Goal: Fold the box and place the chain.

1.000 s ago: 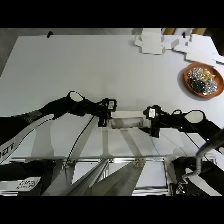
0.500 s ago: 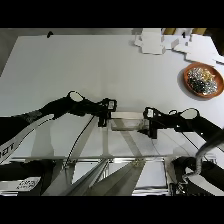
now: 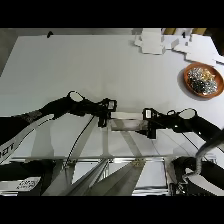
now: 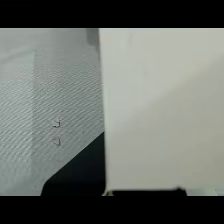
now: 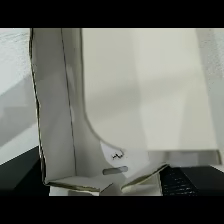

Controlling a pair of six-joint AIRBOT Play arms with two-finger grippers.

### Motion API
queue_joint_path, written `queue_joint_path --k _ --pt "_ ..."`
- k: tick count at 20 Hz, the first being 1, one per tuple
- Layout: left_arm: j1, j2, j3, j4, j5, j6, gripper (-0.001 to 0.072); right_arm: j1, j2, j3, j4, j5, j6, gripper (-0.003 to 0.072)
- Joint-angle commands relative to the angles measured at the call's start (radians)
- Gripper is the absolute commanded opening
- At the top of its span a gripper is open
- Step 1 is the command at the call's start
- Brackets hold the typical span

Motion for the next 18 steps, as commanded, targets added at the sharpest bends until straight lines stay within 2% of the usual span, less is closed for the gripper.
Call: queue_joint_path --k 1,6,9,11,18 --pt "0.0 0.0 0.0 0.0 0.001 -0.001 0.0012 0.015 -0.028 0.0 0.013 -0.014 -0.004 0.0635" --pt "0.0 0.0 0.0 -0.001 0.001 -0.001 0.0012 0.01 -0.032 0.0 0.006 -0.026 -0.003 0.0632" --pt "0.0 0.0 0.0 -0.001 0.001 -0.001 0.0012 0.001 -0.04 0.0 0.0 -0.024 -0.004 0.0394" --pt "0.0 0.0 0.0 0.0 0.001 -0.001 0.0012 0.001 -0.04 0.0 -0.005 -0.024 -0.004 0.029" --pt "0.0 0.0 0.0 -0.001 0.001 -0.001 0.0012 0.003 -0.04 0.0 -0.013 -0.035 -0.003 0.0296"
